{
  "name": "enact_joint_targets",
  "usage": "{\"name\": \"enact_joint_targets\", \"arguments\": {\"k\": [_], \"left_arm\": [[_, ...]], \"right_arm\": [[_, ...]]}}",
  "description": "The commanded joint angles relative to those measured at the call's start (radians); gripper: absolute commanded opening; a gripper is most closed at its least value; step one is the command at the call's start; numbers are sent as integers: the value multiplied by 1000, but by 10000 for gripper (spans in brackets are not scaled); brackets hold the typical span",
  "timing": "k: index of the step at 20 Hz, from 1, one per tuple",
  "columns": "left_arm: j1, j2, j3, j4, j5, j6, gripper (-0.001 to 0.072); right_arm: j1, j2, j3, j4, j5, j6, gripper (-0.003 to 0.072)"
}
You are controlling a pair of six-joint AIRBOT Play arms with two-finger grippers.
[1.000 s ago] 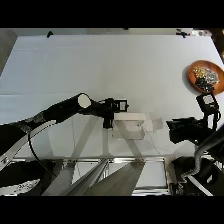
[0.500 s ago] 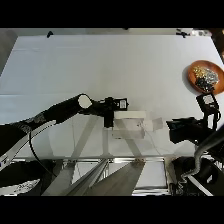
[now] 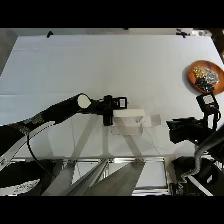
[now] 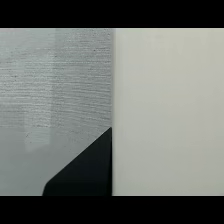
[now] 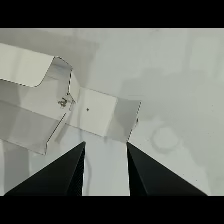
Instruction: Fold the box and place the chain.
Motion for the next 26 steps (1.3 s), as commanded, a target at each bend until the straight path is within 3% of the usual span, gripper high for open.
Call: {"name": "enact_joint_targets", "arguments": {"k": [1, 5, 26], "left_arm": [[-2, 5, 1, -7, 8, -3, 2], [-2, 5, 1, -6, 60, -62, 3], [-2, -20, 1, -6, -19, -20, 8]], "right_arm": [[1, 1, 1, -5, 0, 0, 299], [1, 1, 1, -6, 0, 0, 299], [1, 1, 1, -6, -1, 0, 299]]}}
